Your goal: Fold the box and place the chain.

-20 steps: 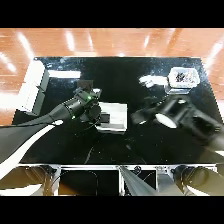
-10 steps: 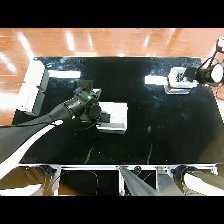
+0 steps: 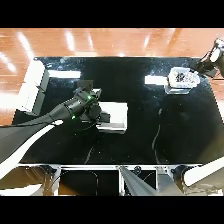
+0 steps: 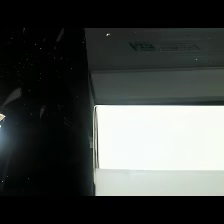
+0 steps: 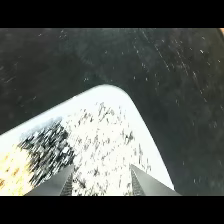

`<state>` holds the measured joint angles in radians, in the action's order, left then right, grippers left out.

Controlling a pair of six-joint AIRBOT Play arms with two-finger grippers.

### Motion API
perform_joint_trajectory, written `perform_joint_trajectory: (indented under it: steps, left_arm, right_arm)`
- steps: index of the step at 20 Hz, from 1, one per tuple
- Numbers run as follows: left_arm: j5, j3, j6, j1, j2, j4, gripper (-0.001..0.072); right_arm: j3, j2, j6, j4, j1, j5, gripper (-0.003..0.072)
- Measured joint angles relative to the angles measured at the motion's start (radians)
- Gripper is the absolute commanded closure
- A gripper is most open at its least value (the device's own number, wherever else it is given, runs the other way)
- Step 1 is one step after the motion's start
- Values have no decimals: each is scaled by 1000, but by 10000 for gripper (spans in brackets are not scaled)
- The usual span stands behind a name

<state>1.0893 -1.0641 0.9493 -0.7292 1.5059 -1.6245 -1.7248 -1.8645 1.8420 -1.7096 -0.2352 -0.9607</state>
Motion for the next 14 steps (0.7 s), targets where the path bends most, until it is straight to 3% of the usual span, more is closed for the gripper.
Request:
perform_joint_trajectory:
  steps: [8,9,11,12,14]
  left_arm:
    - [3,0,-1,0,0,0,687]
    - [3,0,-1,0,0,-1,687]
    - [3,0,-1,0,0,-3,687]
    - [3,0,0,0,0,-3,686]
    - [3,0,0,0,0,-5,686]
  right_arm:
    - [-65,-125,-19,14,-16,11,235]
    - [-66,-130,-19,18,-16,15,270]
    - [-68,-136,-21,31,-18,19,549]
    - [-68,-139,-22,39,-18,27,639]
    - [-69,-140,-33,60,-20,20,656]
